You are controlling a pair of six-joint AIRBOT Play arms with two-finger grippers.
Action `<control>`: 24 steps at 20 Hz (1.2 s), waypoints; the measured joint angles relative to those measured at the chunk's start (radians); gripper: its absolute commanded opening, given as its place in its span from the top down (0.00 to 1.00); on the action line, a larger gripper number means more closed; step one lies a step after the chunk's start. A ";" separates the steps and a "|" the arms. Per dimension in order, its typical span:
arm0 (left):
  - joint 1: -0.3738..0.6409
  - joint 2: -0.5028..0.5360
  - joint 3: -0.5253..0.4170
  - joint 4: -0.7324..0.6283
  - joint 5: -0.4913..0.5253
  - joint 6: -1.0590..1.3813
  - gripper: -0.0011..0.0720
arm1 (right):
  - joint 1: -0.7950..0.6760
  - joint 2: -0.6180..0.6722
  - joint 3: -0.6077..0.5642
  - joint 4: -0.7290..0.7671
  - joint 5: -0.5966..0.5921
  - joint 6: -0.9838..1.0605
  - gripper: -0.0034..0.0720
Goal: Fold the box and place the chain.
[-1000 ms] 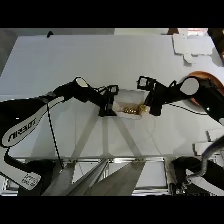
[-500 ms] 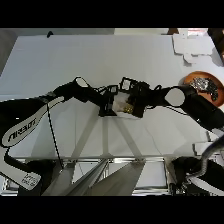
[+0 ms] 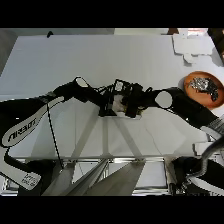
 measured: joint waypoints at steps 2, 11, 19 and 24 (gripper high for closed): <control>0.000 0.000 0.000 0.000 0.000 0.000 0.61 | 0.001 -0.006 0.000 0.001 0.002 0.000 0.51; 0.000 0.000 0.000 0.000 0.000 0.000 0.61 | -0.101 0.135 -0.030 -0.010 0.111 -0.008 0.51; 0.000 0.000 0.000 0.000 0.000 0.000 0.61 | -0.407 0.298 -0.209 0.026 0.181 -0.193 0.51; 0.000 0.000 0.000 0.000 0.000 0.000 0.61 | -0.477 0.175 -0.227 0.088 0.212 -0.405 0.50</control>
